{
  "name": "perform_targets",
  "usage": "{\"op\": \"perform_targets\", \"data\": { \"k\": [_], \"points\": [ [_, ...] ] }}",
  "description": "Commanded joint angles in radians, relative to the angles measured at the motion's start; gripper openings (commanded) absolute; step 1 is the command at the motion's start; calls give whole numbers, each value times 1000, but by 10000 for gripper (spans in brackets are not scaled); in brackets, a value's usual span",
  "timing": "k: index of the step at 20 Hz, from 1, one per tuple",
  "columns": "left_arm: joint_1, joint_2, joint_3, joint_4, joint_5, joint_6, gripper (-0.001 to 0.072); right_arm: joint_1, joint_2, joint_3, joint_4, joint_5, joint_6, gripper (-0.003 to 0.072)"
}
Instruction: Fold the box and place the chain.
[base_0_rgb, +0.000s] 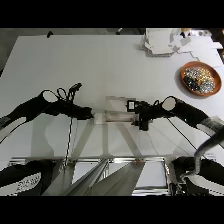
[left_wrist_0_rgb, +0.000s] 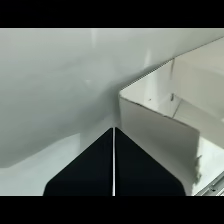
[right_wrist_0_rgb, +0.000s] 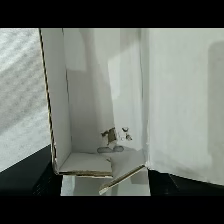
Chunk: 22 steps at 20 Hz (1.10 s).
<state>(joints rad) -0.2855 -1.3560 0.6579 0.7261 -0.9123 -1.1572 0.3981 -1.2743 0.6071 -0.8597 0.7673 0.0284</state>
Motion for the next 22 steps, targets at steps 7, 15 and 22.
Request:
{"op": "perform_targets", "data": {
  "k": [7,15,22],
  "points": [
    [-22,-5,0,-58,-5,34,3,0,1,0,0,0,0,395],
    [-8,10,1,77,9,-81,1,0,1,0,0,0,0,395],
    [-29,-2,1,-28,14,-14,4,0,1,0,0,0,0,395]
  ]
}}
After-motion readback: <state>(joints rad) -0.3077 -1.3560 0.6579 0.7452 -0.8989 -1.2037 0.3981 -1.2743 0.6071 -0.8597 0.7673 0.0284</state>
